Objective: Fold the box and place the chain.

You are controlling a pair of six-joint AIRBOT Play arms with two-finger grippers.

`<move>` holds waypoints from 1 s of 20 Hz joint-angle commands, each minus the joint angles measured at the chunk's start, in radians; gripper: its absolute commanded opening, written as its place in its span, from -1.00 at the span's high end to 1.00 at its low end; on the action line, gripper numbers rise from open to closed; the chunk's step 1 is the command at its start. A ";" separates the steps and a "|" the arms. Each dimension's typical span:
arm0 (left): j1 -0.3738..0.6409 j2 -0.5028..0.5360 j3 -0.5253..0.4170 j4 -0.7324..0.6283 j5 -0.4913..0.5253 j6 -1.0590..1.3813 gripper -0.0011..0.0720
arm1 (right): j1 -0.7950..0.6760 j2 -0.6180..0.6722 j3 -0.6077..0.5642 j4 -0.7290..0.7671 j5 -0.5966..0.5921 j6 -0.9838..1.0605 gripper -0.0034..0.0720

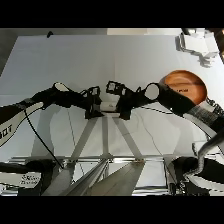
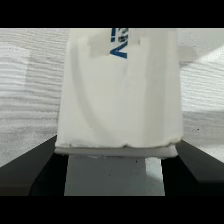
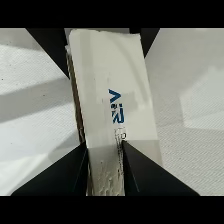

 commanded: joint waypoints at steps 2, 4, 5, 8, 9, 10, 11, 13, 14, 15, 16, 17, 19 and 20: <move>0.000 0.000 0.000 0.000 0.000 -0.001 -0.11 | 0.001 -0.001 -0.021 -0.002 0.011 0.004 0.34; 0.000 0.000 0.000 -0.001 0.000 -0.001 -0.11 | 0.001 0.000 -0.021 -0.002 0.013 0.004 -0.25; 0.000 0.000 0.000 0.000 0.000 -0.001 -0.11 | 0.001 0.001 -0.021 -0.003 0.014 0.004 -0.27; 0.000 0.000 0.000 -0.001 0.000 -0.001 -0.11 | 0.001 0.021 -0.021 -0.003 0.013 0.003 -0.27; 0.000 0.000 0.000 0.000 0.000 -0.001 -0.11 | 0.001 0.032 -0.021 -0.003 0.013 0.003 -0.27; 0.000 0.000 0.000 0.000 0.000 -0.001 -0.11 | 0.001 0.045 -0.021 -0.003 0.009 0.003 -0.27; 0.000 0.000 0.000 0.000 0.000 -0.001 -0.11 | 0.001 0.061 -0.021 -0.003 0.008 0.004 -0.26; 0.000 0.000 0.000 0.000 0.000 -0.001 -0.11 | 0.000 0.094 -0.021 0.014 0.002 0.004 -0.09; 0.000 0.000 0.000 0.000 0.000 -0.001 -0.11 | 0.000 0.111 -0.021 0.037 -0.011 0.004 0.06; 0.000 0.000 0.000 0.000 0.000 -0.001 -0.11 | 0.000 0.126 -0.021 0.079 -0.029 0.004 0.26; 0.000 0.000 0.000 0.000 0.000 -0.001 -0.11 | -0.005 0.132 -0.021 0.137 -0.045 0.004 0.51; 0.000 0.000 0.000 0.000 0.000 -0.001 -0.11 | -0.017 0.131 -0.021 0.231 -0.052 0.003 0.80; 0.000 0.000 0.000 0.000 0.000 -0.001 -0.11 | -0.059 0.115 -0.021 0.410 -0.049 0.004 0.88; 0.000 0.000 0.000 0.000 0.000 -0.001 -0.11 | -0.081 0.102 -0.023 0.473 -0.044 0.005 0.88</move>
